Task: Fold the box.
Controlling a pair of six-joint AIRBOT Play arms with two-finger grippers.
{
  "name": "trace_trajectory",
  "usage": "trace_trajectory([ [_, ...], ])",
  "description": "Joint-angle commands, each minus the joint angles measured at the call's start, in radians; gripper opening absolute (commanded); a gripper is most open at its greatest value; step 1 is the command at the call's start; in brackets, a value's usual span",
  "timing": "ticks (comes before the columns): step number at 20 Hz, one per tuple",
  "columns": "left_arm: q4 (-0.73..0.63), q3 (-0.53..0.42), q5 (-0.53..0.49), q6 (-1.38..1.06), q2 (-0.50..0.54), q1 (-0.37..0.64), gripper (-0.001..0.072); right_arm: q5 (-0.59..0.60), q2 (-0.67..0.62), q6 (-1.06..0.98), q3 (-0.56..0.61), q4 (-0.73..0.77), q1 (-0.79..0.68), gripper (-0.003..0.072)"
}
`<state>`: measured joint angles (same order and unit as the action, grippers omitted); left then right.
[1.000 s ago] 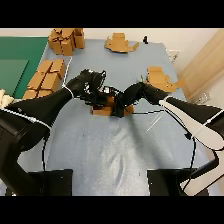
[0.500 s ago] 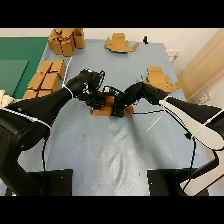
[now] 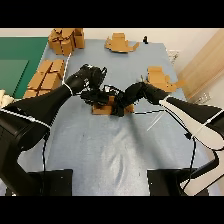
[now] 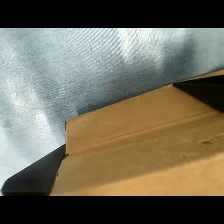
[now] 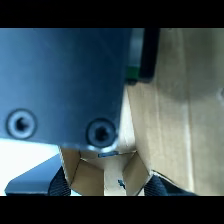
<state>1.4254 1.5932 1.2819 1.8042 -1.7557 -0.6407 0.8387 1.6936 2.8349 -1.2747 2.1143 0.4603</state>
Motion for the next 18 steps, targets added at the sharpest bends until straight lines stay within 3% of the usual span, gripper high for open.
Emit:
trace_trajectory([
  [1,0.01,0.006,0.01,-0.01,0.0,0.001,0.0393,0.007,0.0,0.0,0.0,-0.001,0.001,0.0519],
  [6,0.071,0.006,0.078,-0.005,-0.002,0.0,0.0384,0.007,0.0,0.0,0.0,-0.001,0.001,0.0519],
  [7,0.096,0.006,0.08,-0.005,-0.002,0.001,0.0296,0.007,0.0,0.0,0.0,-0.001,0.001,0.0519],
  [11,0.108,0.006,0.077,0.005,-0.003,0.007,0.0277,0.007,0.0,0.0,0.0,-0.001,0.001,0.0519],
  [12,0.105,0.006,0.065,0.013,-0.006,0.006,0.0116,0.007,0.0,0.0,0.0,-0.001,0.001,0.0519],
  [14,0.079,0.006,0.044,0.031,-0.013,0.005,0.0124,0.007,0.0,0.0,0.0,-0.001,0.001,0.0519],
  [15,0.074,0.006,0.045,0.05,-0.019,0.005,0.0321,0.007,0.0,0.0,0.0,-0.001,0.001,0.0519],
  [16,0.076,0.006,0.054,0.072,-0.026,0.004,0.0435,0.007,0.0,0.0,0.0,-0.001,0.001,0.0519],
  [18,0.078,0.006,0.061,0.085,-0.04,0.004,0.0432,0.007,0.0,0.0,0.0,-0.001,0.001,0.0519],
])
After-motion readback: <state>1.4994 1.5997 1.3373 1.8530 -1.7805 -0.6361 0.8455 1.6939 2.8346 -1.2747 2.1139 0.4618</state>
